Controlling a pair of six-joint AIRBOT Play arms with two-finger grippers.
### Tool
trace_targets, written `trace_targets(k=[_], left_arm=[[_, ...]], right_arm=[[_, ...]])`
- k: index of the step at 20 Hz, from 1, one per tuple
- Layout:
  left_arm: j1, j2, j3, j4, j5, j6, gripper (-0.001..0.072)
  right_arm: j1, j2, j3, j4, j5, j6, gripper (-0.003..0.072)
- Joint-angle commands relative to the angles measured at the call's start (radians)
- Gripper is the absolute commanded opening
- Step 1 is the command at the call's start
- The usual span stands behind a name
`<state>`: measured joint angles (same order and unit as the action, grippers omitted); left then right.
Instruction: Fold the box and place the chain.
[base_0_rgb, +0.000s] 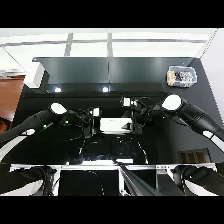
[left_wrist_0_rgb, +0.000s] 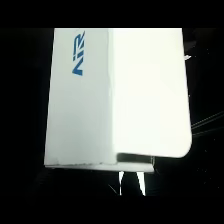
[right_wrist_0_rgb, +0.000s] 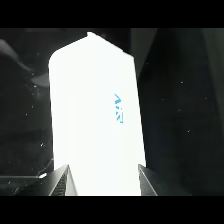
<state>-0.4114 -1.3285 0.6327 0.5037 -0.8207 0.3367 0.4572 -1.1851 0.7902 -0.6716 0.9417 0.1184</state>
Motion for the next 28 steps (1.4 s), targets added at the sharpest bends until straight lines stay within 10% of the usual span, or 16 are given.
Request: trace_targets(k=[1,3,16,28], left_arm=[[0.0,0.0,0.001,0.0,0.0,0.0,0.0378],[0.0,0.0,0.001,0.0,0.0,0.0,0.0379],[0.0,0.0,0.001,0.0,0.0,0.0,0.0379],[0.0,0.0,0.001,0.0,0.0,0.0,0.0379]], right_arm=[[0.001,-0.001,0.0,-0.023,0.014,0.013,0.0478],[0.001,-0.001,0.0,-0.022,0.016,0.013,0.0136],[0.001,-0.001,0.0,-0.04,0.023,0.035,0.0215],[0.001,-0.001,0.0,-0.045,0.023,0.035,0.0131]])
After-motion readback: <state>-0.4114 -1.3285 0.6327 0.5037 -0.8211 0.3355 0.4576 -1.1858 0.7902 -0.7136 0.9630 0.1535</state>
